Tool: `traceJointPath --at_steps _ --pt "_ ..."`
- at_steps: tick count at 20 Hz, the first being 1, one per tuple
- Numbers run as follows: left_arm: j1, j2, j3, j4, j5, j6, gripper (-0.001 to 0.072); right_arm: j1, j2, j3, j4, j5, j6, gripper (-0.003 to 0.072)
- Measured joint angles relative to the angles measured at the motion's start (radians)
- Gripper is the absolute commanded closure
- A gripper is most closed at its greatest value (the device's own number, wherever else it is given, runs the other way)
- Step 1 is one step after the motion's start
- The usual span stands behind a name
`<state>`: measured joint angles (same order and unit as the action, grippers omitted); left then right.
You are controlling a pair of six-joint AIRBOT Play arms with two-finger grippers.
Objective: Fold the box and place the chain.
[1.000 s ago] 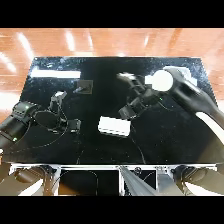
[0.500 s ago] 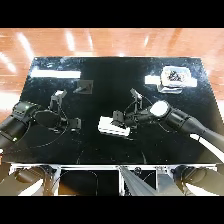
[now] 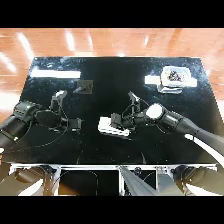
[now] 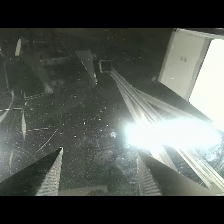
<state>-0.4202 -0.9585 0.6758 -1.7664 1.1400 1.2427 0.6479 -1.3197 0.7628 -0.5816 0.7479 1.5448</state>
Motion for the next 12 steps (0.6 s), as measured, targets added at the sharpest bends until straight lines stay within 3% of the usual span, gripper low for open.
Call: traceJointPath --at_steps 8,12 --pt "0.000 -0.001 0.000 -0.004 0.000 0.000 0.0161 0.012 -0.024 0.000 -0.019 -0.018 -0.005 0.0655" --pt "0.000 -0.001 0.008 -0.005 0.000 0.005 0.0161 -0.002 -0.022 0.023 -0.024 0.035 -0.028 0.0655"
